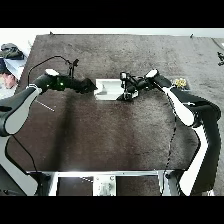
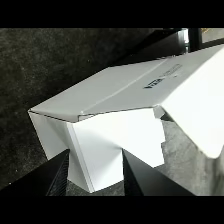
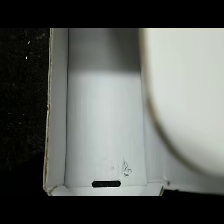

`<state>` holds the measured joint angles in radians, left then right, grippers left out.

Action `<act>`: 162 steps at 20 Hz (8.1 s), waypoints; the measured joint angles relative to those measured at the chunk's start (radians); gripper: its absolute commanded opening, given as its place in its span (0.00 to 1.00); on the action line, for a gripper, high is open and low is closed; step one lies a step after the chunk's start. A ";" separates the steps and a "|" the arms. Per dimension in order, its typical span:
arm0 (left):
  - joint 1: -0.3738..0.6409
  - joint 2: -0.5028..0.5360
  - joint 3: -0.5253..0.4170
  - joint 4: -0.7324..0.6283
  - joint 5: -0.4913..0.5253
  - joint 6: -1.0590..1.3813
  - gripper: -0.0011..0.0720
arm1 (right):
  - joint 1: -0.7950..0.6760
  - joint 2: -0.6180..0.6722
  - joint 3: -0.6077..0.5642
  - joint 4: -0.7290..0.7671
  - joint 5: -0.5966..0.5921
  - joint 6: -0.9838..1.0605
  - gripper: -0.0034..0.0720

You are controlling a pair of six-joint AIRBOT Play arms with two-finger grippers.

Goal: Fold the box and place the chain.

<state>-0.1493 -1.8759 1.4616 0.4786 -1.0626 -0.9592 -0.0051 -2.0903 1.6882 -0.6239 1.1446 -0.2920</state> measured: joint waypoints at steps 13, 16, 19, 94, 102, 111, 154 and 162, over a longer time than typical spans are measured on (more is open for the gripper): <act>-0.124 0.000 0.121 0.374 0.064 -0.387 0.50 | 0.000 0.000 0.000 0.000 0.000 0.000 0.54; -0.145 0.000 0.129 0.436 0.093 -0.466 0.50 | 0.000 0.000 0.000 0.000 0.000 0.000 0.54; -0.167 0.000 0.132 0.493 0.120 -0.540 0.50 | 0.000 0.000 0.000 0.000 0.000 0.000 0.54; -0.311 -0.022 0.586 1.014 -0.299 -0.438 0.78 | -0.001 0.000 0.000 0.000 0.000 0.000 0.54; -0.057 -0.002 0.519 0.525 -0.243 0.019 0.78 | -0.001 0.000 0.000 0.000 0.000 0.000 0.54; 0.061 -0.023 0.459 0.289 -0.100 0.311 0.78 | -0.001 0.000 0.000 0.000 0.000 0.000 0.54; 0.020 -0.383 0.455 -0.024 -0.374 1.254 1.00 | -0.001 0.000 0.000 0.000 0.000 0.000 0.54; 0.017 -0.407 0.455 -0.045 -0.358 1.240 1.00 | -0.002 0.000 0.000 0.000 -0.001 0.000 0.54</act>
<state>-0.1326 -2.2826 1.9163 0.4335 -1.4208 0.2810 -0.0071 -2.0903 1.6882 -0.6239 1.1439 -0.2916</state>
